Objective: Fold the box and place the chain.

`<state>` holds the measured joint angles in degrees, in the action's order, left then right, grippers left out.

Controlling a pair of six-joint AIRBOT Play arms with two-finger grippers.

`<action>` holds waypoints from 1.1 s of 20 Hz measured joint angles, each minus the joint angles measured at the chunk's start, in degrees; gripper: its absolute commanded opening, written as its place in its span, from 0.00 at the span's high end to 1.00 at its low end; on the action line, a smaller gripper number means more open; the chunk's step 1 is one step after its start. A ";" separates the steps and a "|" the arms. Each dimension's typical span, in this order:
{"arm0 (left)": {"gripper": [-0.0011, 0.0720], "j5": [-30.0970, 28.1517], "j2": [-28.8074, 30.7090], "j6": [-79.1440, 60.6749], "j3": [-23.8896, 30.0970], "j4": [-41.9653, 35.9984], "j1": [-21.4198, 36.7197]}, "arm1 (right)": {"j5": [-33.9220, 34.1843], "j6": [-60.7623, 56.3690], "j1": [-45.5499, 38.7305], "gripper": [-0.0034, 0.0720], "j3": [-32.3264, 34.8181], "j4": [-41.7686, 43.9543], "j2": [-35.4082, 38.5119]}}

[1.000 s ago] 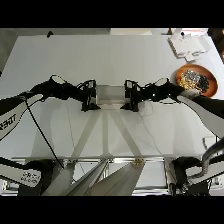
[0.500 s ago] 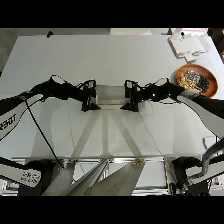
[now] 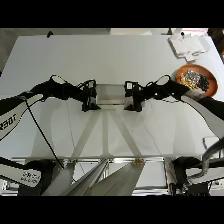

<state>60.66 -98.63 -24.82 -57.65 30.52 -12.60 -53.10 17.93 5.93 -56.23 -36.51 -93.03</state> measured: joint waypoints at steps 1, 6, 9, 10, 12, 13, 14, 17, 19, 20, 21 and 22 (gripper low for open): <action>0.47 0.00 0.00 0.00 0.00 0.00 0.00 | 0.07 -1.81 0.00 0.04 0.00 -2.21 1.01; 0.47 0.00 0.00 -0.02 0.00 0.00 0.00 | -0.92 -12.26 0.00 0.28 0.00 -13.53 8.04; 0.47 0.00 0.00 -0.02 0.00 0.02 0.00 | -3.28 -16.74 0.00 0.36 0.02 -16.70 13.09; 0.47 0.00 0.00 -0.02 0.00 0.00 0.00 | -3.65 -18.10 0.00 0.58 0.02 -16.11 14.80; 0.47 0.00 0.00 -0.02 0.00 0.02 0.00 | -4.04 -19.80 0.00 0.94 0.02 -12.11 17.51; 0.47 0.00 0.00 -0.02 0.00 0.02 0.00 | -4.17 -20.55 0.02 0.94 0.02 -8.72 18.47; 0.47 0.00 0.00 -0.02 0.00 0.02 0.00 | -4.15 -20.81 0.13 0.94 0.02 -5.31 19.10; 0.47 0.00 0.00 -0.04 0.00 0.02 0.00 | -1.49 -21.70 1.49 0.95 0.02 2.58 20.13; 0.47 0.00 0.00 -0.04 0.00 0.02 0.00 | 2.43 -22.93 3.21 0.95 0.02 5.20 19.98; 0.47 0.00 0.00 -0.02 0.00 0.02 0.00 | 4.61 -23.69 4.04 0.95 0.02 5.92 19.47; 0.47 0.00 0.00 -0.02 0.00 0.00 0.00 | 6.95 -24.41 4.76 0.95 0.02 6.64 18.69; 0.47 0.00 0.00 -0.02 0.00 0.02 0.00 | 9.55 -25.53 5.27 0.94 0.02 7.17 17.62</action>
